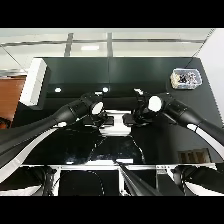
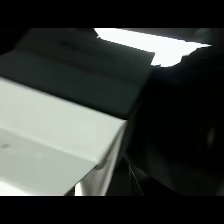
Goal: Fold the box and place the chain.
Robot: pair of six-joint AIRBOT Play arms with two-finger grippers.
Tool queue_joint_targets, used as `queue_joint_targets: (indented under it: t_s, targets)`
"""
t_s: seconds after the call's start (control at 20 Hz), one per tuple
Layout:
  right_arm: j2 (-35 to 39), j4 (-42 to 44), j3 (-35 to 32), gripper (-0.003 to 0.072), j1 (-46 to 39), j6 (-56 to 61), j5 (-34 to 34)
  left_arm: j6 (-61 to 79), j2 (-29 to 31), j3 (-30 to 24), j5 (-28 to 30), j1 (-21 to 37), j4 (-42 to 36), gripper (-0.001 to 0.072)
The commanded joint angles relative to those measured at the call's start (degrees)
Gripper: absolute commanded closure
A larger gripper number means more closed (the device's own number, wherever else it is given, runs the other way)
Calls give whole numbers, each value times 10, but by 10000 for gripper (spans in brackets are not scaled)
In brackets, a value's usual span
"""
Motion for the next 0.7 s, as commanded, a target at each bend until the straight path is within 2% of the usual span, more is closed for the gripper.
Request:
queue_joint_targets:
  t_s: [0.0, 0.35, 0.6, 0.65]
  targets:
    - [-8, -89, 6, 323, 37, 117, -9, 1, 0, 0, 0, 0, 0, 686]
    - [-48, -153, 51, 323, 78, 198, 24, 1, 0, 0, -2, 0, 0, 686]
    - [-71, -157, 66, 324, 90, 234, 42, 1, 0, 0, -2, 0, 0, 686]
    - [-74, -154, 66, 384, 92, 237, 42, 1, 0, 0, -2, 0, 0, 686]
